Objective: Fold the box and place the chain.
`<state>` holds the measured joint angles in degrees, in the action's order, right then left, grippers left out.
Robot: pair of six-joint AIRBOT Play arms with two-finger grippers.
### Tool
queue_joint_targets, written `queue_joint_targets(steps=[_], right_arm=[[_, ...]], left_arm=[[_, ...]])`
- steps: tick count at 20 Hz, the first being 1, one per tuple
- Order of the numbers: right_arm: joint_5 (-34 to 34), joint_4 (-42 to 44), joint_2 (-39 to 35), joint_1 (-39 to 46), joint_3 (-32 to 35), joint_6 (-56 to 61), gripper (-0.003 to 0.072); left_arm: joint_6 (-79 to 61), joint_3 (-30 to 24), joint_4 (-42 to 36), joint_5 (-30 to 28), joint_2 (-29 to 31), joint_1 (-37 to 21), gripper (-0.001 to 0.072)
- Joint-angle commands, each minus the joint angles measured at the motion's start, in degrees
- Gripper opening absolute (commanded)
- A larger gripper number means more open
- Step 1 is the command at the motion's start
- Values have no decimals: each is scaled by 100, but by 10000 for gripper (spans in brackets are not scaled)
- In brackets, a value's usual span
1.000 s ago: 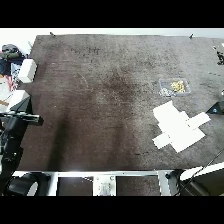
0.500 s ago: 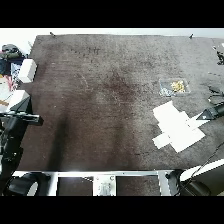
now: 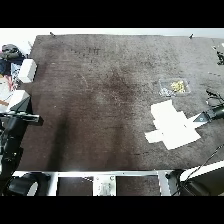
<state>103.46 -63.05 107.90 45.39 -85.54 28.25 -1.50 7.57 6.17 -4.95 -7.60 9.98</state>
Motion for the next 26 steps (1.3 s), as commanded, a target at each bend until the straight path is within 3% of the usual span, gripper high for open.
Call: queue_joint_targets(steps=[1, 6, 8, 11, 15, 20, 23, 25, 26], right_arm=[[9, 1145, -474, -15, 780, -4, 15], [-369, 2555, -1456, -522, 2658, -17, 14], [-1029, 3200, -1943, -1049, 3394, -2, 14], [-2621, 4389, -2490, -2249, 4214, 0, 14], [-4022, 4946, -2645, -3801, 4245, 437, 14], [-5943, 4922, -2645, -4852, 4234, 691, 14], [-6398, 4937, -2643, -5219, 4148, 319, 14], [-6736, 4940, -2643, -5410, 4059, 125, 14], [-6874, 4935, -2643, -5451, 4054, 125, 14]], left_arm=[[-2, 0, 2, 0, 2, -2, 12], [-2, 0, 2, 0, 2, -2, 12], [-4, 0, 2, -2, 2, -2, 13], [-2, 0, 2, 0, 2, -2, 12], [-4, 0, 2, -2, 2, -2, 12], [0, 0, 2, 24, 2, -2, 12], [4, 4, 0, 116, 2, -2, 12], [52, 4, 2, 474, 2, -2, 14], [24, 4, 7, 748, 2, -2, 109]])
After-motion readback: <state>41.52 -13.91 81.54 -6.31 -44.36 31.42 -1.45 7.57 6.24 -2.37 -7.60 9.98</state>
